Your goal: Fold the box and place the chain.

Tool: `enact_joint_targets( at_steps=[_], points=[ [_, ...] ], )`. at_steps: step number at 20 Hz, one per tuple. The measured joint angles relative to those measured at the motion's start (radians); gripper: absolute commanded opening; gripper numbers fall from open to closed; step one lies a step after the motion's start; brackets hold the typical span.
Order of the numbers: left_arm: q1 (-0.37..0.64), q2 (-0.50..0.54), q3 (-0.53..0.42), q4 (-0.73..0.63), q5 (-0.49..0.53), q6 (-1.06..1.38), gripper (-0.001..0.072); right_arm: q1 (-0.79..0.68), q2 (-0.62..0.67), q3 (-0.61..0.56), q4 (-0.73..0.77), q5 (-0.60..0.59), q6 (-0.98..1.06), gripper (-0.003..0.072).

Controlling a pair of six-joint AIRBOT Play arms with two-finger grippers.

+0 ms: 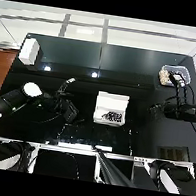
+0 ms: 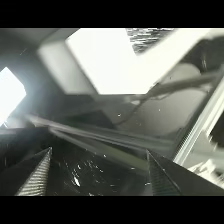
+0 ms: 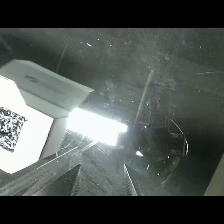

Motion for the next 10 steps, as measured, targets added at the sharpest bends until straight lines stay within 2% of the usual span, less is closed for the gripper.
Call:
enact_joint_targets(
  at_steps=[6,10],
  points=[
    [-0.070,-0.026,-0.009,-0.069,0.106,0.643,0.0712,0.000,0.000,0.000,0.008,0.003,0.000,0.0316],
    [-0.114,-0.064,0.007,-0.103,0.203,0.824,0.0712,0.000,0.000,0.000,0.014,0.004,0.000,0.0316]
  ],
)
